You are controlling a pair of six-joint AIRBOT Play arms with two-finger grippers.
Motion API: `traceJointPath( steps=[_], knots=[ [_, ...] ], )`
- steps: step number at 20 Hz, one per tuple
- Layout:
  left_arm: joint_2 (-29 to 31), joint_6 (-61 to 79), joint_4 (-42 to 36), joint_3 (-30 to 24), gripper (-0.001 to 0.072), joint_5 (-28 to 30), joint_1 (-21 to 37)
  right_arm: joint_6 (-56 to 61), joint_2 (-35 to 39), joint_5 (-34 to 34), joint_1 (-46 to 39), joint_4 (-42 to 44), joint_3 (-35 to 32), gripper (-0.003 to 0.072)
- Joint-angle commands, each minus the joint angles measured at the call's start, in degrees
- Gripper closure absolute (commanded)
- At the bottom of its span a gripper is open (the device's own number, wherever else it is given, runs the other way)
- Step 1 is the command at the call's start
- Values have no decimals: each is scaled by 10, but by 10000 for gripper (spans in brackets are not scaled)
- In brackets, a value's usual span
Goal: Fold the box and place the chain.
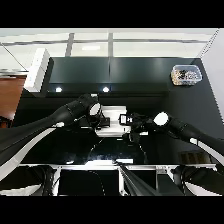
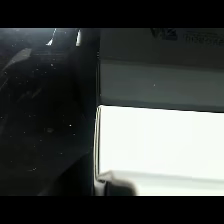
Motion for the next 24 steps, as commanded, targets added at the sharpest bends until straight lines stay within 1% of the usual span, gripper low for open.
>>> traceJointPath(
  steps=[1, 4, 8, 10, 12, 16, 18, 19, 21, 22, 23, 24],
  knots=[
    [0, -2, 4, 1, 679, 3, 0, 34, 2, 6, 0, 0, 0, 43],
    [0, 3, 10, 1, 679, -2, 0, 38, 22, 30, 0, -10, 0, 44],
    [0, 14, 12, 1, 678, -10, 0, 86, 79, 59, 0, -119, 0, 45],
    [0, 14, 12, 1, 678, -9, 0, 85, 104, 67, 0, -137, 0, 46],
    [0, 14, 14, 1, 678, -8, 0, 81, 104, 57, 0, -139, 0, 46],
    [0, 14, 13, 1, 678, -8, 0, 78, 99, 2, 0, -138, 0, 46],
    [0, 14, 13, 1, 678, -8, 0, 71, 94, 2, 1, -137, 0, 47],
    [0, 14, 13, 1, 678, -8, 0, 71, 90, 5, 1, -136, 0, 85],
    [0, 14, 13, 1, 678, -8, 0, 71, 83, 12, 1, -117, 0, 85],
    [0, 14, 13, 1, 678, -8, 0, 70, 80, 15, 1, -108, 0, 103],
    [0, 14, 12, 1, 678, -8, 0, 70, 78, 19, 1, -96, 0, 205],
    [0, 14, 12, 1, 678, -8, 0, 70, 76, 23, 1, -85, 0, 204]
  ],
)
